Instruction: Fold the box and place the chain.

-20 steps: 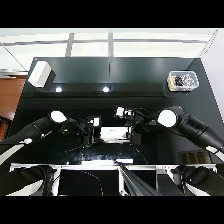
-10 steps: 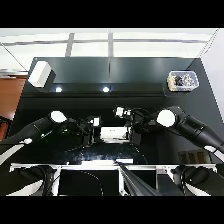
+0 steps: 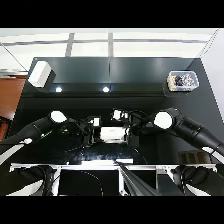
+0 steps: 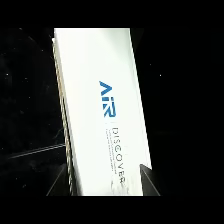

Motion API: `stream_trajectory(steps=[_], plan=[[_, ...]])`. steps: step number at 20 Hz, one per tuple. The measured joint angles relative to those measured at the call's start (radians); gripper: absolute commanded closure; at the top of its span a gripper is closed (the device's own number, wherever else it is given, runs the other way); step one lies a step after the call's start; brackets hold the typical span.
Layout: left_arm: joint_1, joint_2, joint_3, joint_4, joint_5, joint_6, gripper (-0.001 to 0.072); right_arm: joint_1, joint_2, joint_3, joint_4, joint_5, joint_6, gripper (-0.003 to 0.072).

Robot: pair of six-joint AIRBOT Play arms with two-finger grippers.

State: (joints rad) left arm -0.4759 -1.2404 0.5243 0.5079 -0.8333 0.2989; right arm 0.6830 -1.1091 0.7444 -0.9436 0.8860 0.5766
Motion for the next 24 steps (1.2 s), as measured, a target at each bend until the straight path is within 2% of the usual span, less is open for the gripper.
stream_trajectory(steps=[2, 24], plan=[[0.0, 0.0, 0.0, 0.0, 0.0, 0.0, 0.0228, 0.001, 0.0, 0.0, 0.0, -0.001, 0.0, 0.0267], [0.0, 0.0, 0.0, 0.0, 0.0, 0.0, 0.0228, 0.002, -0.026, 0.0, -0.003, 0.025, 0.003, 0.0264]])
